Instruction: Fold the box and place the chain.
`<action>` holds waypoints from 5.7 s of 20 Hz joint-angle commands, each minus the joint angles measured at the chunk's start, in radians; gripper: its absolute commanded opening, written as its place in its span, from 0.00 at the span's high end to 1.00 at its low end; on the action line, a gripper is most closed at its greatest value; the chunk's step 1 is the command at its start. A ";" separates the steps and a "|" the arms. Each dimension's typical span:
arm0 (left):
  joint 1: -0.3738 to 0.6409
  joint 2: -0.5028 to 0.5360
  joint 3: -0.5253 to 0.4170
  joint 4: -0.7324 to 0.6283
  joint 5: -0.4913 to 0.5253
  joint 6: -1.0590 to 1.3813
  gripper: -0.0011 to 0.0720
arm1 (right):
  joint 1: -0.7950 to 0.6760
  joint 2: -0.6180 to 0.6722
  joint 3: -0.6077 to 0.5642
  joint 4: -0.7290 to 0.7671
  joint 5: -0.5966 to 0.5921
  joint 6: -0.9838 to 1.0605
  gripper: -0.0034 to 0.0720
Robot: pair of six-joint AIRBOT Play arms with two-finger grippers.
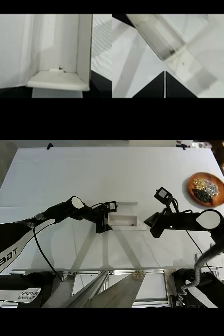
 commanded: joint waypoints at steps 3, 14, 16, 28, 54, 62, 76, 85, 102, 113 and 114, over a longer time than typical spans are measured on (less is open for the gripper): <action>0.000 0.000 0.000 0.001 0.000 0.000 0.50 | -0.003 0.027 0.024 -0.322 0.146 0.380 0.95; 0.000 0.000 0.000 0.001 0.000 0.000 0.50 | -0.575 -0.353 0.240 0.019 0.389 0.219 0.95; 0.000 0.000 0.000 0.000 0.000 0.000 0.50 | -0.561 -0.455 0.239 0.032 0.382 0.217 0.95; 0.000 0.000 0.000 0.000 0.000 0.000 0.50 | -0.261 -0.672 0.239 0.039 0.194 0.169 0.95; 0.000 0.000 0.000 0.000 0.000 0.000 0.50 | -0.261 -0.687 0.240 0.425 0.455 0.002 0.48; 0.000 0.000 0.000 0.000 0.000 0.000 0.50 | -0.261 -0.687 0.240 0.422 0.380 0.010 0.48; 0.000 0.000 0.000 0.000 0.000 0.000 0.50 | -0.087 -0.581 0.243 0.326 0.140 0.170 0.48; 0.000 0.000 0.000 0.000 0.000 0.000 0.50 | 0.137 -0.529 0.246 -0.041 -0.024 0.560 0.48; 0.000 0.000 0.000 0.000 0.000 0.000 0.50 | 0.302 -0.587 0.379 -0.361 -0.027 0.977 0.62; 0.000 0.000 0.000 0.001 0.000 0.000 0.50 | 0.302 -0.658 0.379 -0.474 0.021 1.088 0.83; 0.000 0.000 0.000 0.001 0.000 0.000 0.50 | 0.302 -0.658 0.379 -0.473 0.021 1.097 0.84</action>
